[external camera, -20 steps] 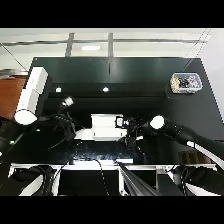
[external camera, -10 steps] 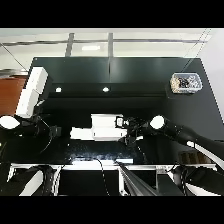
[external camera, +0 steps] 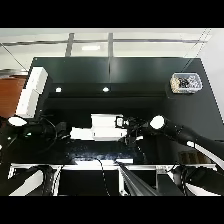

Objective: Fold the box and place the chain.

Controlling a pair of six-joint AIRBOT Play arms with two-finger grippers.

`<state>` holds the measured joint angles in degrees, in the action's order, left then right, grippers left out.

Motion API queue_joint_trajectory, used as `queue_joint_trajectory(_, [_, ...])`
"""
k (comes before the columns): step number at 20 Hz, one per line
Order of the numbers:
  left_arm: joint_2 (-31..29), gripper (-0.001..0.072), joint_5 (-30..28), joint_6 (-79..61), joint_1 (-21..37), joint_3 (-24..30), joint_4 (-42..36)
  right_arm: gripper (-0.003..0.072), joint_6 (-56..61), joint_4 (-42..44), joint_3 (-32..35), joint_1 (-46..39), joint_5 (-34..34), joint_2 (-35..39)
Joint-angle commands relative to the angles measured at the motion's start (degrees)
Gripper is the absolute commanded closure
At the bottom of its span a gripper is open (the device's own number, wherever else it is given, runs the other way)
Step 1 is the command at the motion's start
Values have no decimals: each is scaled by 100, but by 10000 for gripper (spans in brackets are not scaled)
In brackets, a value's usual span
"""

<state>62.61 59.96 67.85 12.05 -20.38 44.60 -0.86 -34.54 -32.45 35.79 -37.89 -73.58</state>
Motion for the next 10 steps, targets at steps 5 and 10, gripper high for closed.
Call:
queue_joint_trajectory(5, [459, 639, -63, -511, -645, -39, -1191, 280, 2, 2, 2, 2, -2, -2])
queue_joint_trajectory(10, [354, 224, 385, -654, -647, -321, -1187, 280, 2, 2, 2, 2, -2, -2])
